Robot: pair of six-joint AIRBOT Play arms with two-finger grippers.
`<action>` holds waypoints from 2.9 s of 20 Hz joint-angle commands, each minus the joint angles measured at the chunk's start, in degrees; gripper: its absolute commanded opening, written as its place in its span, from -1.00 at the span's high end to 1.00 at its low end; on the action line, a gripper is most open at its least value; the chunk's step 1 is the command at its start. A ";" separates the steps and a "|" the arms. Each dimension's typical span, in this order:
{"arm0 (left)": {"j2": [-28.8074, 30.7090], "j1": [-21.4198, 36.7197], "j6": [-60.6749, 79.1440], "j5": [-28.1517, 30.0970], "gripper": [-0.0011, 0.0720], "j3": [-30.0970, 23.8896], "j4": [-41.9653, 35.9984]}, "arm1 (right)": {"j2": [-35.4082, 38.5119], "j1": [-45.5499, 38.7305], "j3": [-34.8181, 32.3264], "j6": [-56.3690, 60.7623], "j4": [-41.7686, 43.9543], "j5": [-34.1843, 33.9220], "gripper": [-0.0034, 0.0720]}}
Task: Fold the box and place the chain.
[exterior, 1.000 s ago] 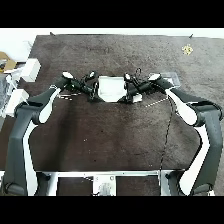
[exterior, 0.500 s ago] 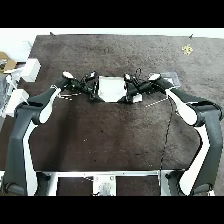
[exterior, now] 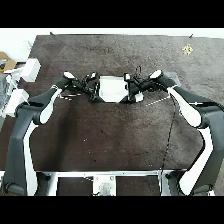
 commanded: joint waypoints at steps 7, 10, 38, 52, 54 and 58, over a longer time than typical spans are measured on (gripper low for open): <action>0.00 0.07 0.00 1.14 -0.14 0.02 0.87 | 7.04 0.07 0.07 6.84 -13.81 5.27 -0.91; 0.00 0.07 -0.02 1.14 -0.14 0.02 0.87 | 10.23 -0.04 0.07 11.23 -18.62 6.14 -0.91; 0.00 0.07 0.00 1.16 -0.14 0.02 0.83 | 3.26 -0.42 -4.46 30.60 10.36 -13.38 0.89; 0.00 0.07 0.00 1.14 -0.14 0.02 0.70 | 13.05 -0.90 -4.44 29.29 2.03 -9.94 0.89; 0.00 0.07 0.00 1.14 -0.14 0.02 0.68 | 18.64 -0.90 -4.46 33.70 -6.86 -7.67 0.89; 0.00 0.07 -0.02 1.14 -0.14 0.02 0.68 | 28.85 -0.42 -8.24 38.21 -19.45 -5.18 0.89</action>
